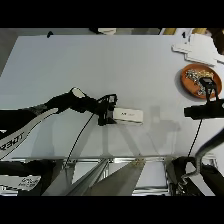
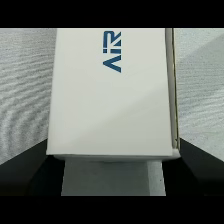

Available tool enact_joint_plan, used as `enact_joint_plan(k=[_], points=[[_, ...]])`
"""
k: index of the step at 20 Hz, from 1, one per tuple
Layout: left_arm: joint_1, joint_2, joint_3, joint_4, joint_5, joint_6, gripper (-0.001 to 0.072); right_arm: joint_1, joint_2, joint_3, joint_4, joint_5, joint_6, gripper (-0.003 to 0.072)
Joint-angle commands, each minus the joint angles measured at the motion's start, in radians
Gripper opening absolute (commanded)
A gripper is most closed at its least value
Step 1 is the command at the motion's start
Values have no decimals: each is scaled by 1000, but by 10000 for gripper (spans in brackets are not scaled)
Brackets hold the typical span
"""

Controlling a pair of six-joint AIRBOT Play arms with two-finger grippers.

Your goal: Fold the box and place the chain.

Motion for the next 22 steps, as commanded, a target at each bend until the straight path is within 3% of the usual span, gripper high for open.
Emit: enact_joint_plan(k=[1,10,14,19,22], points=[[0,1,1,0,0,0,209,-14,1,-3,-16,14,25,16],[0,2,1,-33,-5,0,209,-14,1,-3,-16,14,25,16],[46,114,1,-27,-11,-51,208,-14,1,-3,-16,14,25,16],[272,401,1,104,-10,-385,206,-14,1,-3,-16,14,25,16],[496,536,1,322,-10,-741,206,-14,1,-3,-17,14,25,16]])
